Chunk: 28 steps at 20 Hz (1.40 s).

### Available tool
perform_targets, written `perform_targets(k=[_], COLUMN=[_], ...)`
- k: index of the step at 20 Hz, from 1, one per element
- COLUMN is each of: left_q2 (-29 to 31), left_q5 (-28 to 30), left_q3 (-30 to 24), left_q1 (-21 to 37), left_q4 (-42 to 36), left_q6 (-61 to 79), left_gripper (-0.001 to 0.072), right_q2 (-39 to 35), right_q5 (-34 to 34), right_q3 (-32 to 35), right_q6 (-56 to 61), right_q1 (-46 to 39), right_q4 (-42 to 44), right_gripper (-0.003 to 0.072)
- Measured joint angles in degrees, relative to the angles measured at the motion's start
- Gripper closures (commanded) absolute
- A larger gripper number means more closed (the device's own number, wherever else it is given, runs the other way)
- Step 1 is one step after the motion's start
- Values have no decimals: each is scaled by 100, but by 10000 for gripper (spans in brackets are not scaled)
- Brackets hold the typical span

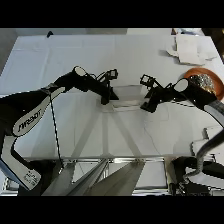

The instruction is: Fold the box and place the chain.

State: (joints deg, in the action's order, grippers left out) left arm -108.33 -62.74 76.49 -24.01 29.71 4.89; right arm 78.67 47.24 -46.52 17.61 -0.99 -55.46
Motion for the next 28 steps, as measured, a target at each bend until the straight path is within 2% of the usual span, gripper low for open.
perform_targets(k=[6,13,18,21,24,28], left_q2=[-2,-2,-2,-2,-2,0], left_q5=[-76,-15,-9,-9,-7,-7], left_q3=[0,0,0,0,0,0], left_q1=[-2,-2,-2,-2,-2,-2], left_q4=[35,13,9,9,7,7], left_q6=[9,7,4,2,2,0], left_gripper=[702,702,702,701,701,696], right_q2=[13,13,-52,-376,-1016,-2142], right_q5=[-70,79,136,92,26,13], right_q3=[-44,-48,-48,-37,107,848], right_q6=[166,-743,-942,-986,-964,-879], right_q1=[-4,-2,-2,-2,-2,-2], right_q4=[-280,262,188,129,103,103], right_gripper=[18,18,18,18,18,18])
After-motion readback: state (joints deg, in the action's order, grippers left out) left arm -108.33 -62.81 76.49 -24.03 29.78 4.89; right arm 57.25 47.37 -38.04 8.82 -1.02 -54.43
